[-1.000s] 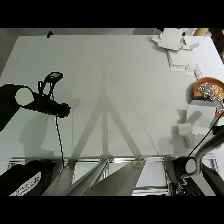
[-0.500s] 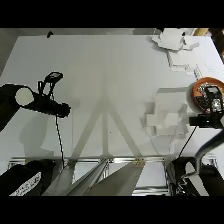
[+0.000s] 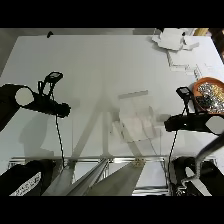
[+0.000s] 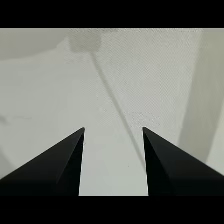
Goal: Fold the box and place the chain.
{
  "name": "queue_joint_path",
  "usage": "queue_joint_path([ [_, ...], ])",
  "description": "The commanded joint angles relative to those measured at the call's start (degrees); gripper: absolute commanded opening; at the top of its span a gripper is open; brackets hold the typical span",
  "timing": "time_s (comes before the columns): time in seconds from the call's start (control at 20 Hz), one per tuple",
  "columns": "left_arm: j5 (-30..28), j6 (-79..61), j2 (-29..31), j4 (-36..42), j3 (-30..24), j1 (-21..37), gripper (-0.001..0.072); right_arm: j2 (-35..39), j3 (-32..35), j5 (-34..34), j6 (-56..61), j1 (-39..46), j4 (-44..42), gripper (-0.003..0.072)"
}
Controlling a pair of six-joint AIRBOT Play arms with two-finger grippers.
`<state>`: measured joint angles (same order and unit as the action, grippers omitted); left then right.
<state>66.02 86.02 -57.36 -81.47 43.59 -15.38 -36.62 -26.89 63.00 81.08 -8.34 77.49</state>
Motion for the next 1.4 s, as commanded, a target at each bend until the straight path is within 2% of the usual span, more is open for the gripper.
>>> queue_joint_path([
  [0.0, -0.6, 0.0, 0.0, 2.2, 0.0, 0.0, 0.041, 0.0, 0.0, -1.9, 1.6, -3.9, -1.7, 0.0014],
  [0.25, -2.5, 0.0, 0.0, 4.9, 0.0, 0.0, 0.0411, 0.0, 0.0, -2.3, 1.7, -4.2, -1.7, 0.0014],
  [0.4, -3.4, -2.3, -0.2, 9.0, 0.0, -0.1, 0.0411, 0.0, 0.0, -2.1, 1.7, -4.2, -1.7, 0.0014],
  [0.55, -5.3, -10.8, -2.6, 18.1, 0.0, -0.1, 0.0413, 0.0, 0.0, -2.1, 1.7, -4.2, -2.0, 0.0014],
  [0.8, -4.5, -37.7, -13.9, 45.0, 0.0, -0.1, 0.0422, 0.0, 0.0, -2.0, 1.6, -4.2, -3.1, 0.0014],
  [0.9, -1.5, -45.3, -19.5, 52.9, 0.0, -0.1, 0.0501, 0.0, 0.0, -1.9, 1.6, -4.2, -3.1, 0.0014],
  [1.0, 2.5, -51.8, -24.7, 59.0, 0.0, -0.1, 0.0513, 0.0, 0.0, -1.5, 1.6, -4.2, -3.1, 0.0014],
  [1.2, 1.9, -62.0, -30.7, 65.8, 0.0, -1.1, 0.0512, 0.0, 0.0, -0.7, 1.6, -4.2, -3.1, 0.0015],
  [1.35, 0.9, -64.0, -32.3, 66.2, 2.8, -2.8, 0.0512, 0.0, 0.0, -0.7, 1.6, -4.2, -3.1, 0.0015],
])
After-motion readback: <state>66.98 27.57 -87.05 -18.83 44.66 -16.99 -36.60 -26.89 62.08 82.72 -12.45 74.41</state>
